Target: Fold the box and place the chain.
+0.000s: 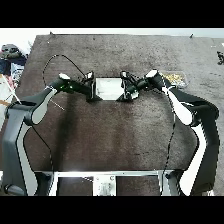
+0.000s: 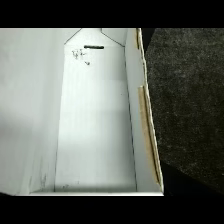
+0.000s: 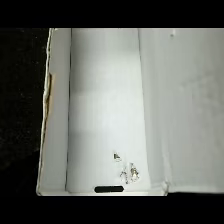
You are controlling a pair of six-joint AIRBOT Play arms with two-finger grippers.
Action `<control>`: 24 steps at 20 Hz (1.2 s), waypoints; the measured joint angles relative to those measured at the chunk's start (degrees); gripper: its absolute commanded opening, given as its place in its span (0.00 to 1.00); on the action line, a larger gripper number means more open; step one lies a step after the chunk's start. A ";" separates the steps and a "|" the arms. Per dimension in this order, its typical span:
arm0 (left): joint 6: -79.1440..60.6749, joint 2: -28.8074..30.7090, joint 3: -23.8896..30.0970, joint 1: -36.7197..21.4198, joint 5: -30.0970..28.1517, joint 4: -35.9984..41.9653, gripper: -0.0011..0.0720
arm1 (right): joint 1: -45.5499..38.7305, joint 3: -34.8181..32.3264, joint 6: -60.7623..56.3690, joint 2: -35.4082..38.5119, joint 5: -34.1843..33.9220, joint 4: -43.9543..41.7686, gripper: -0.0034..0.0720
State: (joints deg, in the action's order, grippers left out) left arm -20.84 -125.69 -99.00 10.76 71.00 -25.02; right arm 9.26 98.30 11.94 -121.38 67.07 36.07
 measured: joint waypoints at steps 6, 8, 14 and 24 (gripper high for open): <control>0.04 0.00 0.00 0.00 -0.04 0.04 0.66 | -1.55 -0.04 -0.44 1.33 0.35 1.53 1.00; 0.11 0.00 0.00 0.00 -0.07 0.07 0.66 | -2.23 -0.02 -0.46 2.03 0.74 3.19 1.00; 0.02 0.00 0.00 0.00 -0.07 0.00 0.66 | -4.52 -0.02 -0.46 4.98 1.73 5.95 1.00; -0.09 0.00 0.00 0.00 -0.09 0.00 0.66 | -4.37 -0.02 -8.11 9.86 7.13 -2.58 0.06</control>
State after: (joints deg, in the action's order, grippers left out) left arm -20.93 -125.69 -99.00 10.76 70.91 -25.02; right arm 4.89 98.28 3.84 -111.53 74.19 33.50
